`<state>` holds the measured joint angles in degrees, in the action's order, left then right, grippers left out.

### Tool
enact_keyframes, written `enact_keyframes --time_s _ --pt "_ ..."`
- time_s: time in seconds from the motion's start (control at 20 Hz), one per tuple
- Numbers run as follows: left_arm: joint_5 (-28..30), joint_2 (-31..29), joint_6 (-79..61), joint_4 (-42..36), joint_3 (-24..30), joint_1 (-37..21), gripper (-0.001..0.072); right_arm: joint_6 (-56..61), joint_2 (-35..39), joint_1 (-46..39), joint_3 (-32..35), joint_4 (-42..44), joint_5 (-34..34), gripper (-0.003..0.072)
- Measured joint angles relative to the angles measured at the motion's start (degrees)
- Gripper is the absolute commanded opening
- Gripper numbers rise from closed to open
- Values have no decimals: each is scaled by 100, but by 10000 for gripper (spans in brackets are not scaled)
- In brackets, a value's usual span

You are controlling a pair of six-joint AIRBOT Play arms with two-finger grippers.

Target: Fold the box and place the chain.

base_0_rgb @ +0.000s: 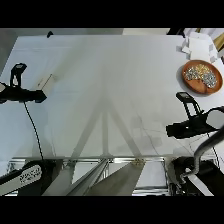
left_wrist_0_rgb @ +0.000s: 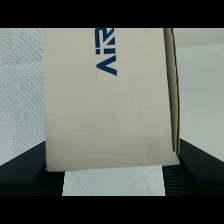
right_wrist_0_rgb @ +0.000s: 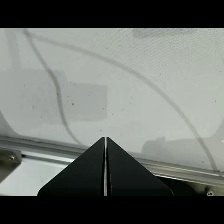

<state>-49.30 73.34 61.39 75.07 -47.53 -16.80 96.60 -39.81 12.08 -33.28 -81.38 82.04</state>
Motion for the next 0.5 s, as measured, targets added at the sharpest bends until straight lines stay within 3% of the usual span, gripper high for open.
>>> enact_keyframes --time_s 0.2,0.25,0.35,0.4,0.45,0.5 --pt "-24 155 57 177 11 0 25 0 0 0 0 -2 0 14" --pt "-31 175 61 199 13 0 92 0 0 0 0 -2 0 14" --pt "-55 197 72 240 13 0 335 0 0 0 0 0 0 14" --pt "-66 203 74 256 13 0 411 0 0 -2 0 0 0 14" --pt "-79 208 74 267 13 0 460 0 0 0 0 0 0 14" --pt "-90 210 74 280 13 0 462 0 0 -2 0 -2 0 14"
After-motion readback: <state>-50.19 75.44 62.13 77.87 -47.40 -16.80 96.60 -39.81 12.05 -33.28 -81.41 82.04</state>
